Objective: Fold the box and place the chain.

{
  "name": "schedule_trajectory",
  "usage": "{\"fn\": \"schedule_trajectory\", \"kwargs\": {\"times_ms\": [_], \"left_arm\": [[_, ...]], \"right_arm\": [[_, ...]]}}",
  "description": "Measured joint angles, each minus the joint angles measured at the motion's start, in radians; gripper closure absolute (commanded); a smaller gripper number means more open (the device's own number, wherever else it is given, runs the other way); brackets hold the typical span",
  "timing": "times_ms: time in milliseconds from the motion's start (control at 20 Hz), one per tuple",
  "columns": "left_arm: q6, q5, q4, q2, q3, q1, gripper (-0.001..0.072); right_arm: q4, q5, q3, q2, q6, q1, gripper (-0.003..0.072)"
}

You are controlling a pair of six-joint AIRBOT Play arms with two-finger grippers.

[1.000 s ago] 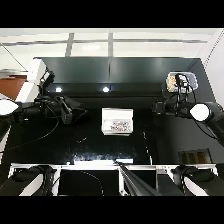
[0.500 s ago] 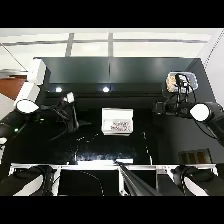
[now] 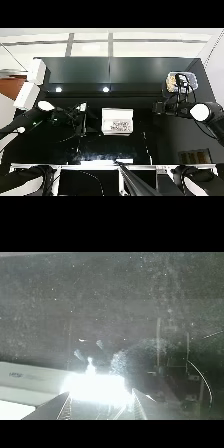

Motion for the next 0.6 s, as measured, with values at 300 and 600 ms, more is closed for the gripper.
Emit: {"fn": "schedule_trajectory", "kwargs": {"times_ms": [300, 600], "left_arm": [[-0.005, 0.003, -0.017, -0.029, 0.023, -0.046, 0.0004], [-0.047, 0.016, -0.014, -0.059, 0.056, -0.091, 0.0004]], "right_arm": [[0.0, 0.0, 0.0, 0.0, 0.0, 0.0, 0.0233], [0.001, 0.0, 0.0, 0.0, 0.0, 0.0, 0.0233]]}}
